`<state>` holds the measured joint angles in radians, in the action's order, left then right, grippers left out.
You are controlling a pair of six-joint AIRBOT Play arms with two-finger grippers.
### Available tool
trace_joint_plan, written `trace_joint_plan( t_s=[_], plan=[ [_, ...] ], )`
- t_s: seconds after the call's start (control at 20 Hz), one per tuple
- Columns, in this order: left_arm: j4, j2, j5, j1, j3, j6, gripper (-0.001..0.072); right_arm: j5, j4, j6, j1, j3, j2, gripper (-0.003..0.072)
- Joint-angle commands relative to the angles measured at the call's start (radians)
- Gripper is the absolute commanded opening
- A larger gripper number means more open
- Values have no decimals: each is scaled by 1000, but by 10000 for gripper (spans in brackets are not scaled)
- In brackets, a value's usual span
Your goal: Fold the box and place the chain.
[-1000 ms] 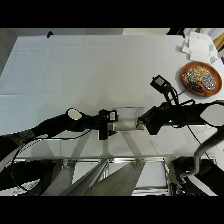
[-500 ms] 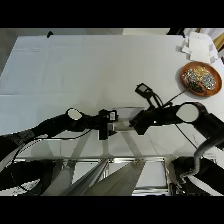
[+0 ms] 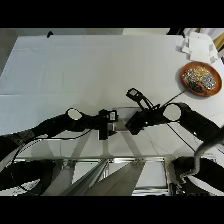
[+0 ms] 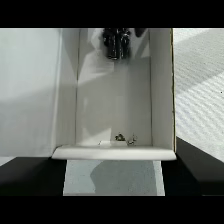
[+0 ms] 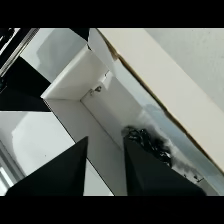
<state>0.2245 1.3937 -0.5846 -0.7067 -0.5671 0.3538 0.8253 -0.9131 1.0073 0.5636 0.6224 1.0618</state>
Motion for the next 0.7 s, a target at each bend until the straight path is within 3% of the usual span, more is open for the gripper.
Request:
trace_joint_plan(
  t_s=[0.0, 0.15, 0.3, 0.45, 0.55, 0.65],
  plan=[
    [0, -1, 0, 1, 0, 0, 413, 38, -1, 1, -3, 2, -46, 277],
    [0, -1, 0, 1, 0, 0, 413, 86, -10, 1, -75, 19, -193, 273],
    [0, -1, 0, 1, 0, 0, 413, 163, -43, 27, -241, 100, -310, 267],
    [0, -1, -1, 1, 0, 0, 413, 176, -180, 165, -425, 178, -296, 281],
    [0, -1, -2, 1, 0, 0, 413, 158, -327, 275, -506, 190, -233, 340],
    [0, -1, -2, 1, 0, 0, 413, 155, -416, 348, -556, 190, -137, 343]
  ],
)
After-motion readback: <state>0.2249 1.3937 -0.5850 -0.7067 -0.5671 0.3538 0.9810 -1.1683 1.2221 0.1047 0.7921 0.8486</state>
